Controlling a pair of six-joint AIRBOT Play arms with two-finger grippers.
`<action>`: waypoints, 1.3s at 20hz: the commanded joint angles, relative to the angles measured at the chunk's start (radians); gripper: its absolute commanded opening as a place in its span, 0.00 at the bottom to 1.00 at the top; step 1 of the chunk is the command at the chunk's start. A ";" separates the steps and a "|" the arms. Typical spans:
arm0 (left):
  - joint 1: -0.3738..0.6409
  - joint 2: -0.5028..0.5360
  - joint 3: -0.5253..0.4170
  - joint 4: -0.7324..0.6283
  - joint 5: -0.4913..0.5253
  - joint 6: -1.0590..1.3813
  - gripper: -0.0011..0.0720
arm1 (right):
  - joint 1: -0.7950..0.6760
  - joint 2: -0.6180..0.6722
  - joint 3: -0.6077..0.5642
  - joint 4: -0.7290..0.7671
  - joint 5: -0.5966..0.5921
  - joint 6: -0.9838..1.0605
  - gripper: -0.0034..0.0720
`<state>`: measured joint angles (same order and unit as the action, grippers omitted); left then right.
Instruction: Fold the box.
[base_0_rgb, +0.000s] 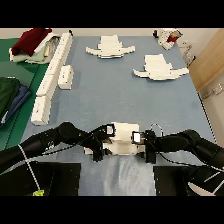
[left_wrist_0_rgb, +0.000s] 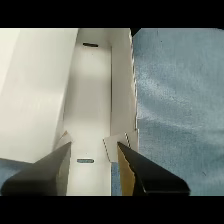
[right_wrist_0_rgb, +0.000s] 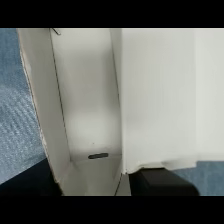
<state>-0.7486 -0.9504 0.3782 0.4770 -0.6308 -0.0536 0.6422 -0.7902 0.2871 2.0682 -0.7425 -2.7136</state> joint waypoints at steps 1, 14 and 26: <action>0.001 -0.009 0.000 -0.005 0.003 0.005 0.67 | 0.001 -0.001 0.000 0.000 0.000 0.000 0.64; 0.002 0.132 0.117 0.691 -0.279 -1.035 0.03 | 0.001 -0.001 0.000 0.000 0.000 0.000 0.64; 0.002 0.371 -0.020 0.950 -0.415 -2.005 0.03 | 0.001 -0.001 0.000 0.000 0.000 0.000 0.64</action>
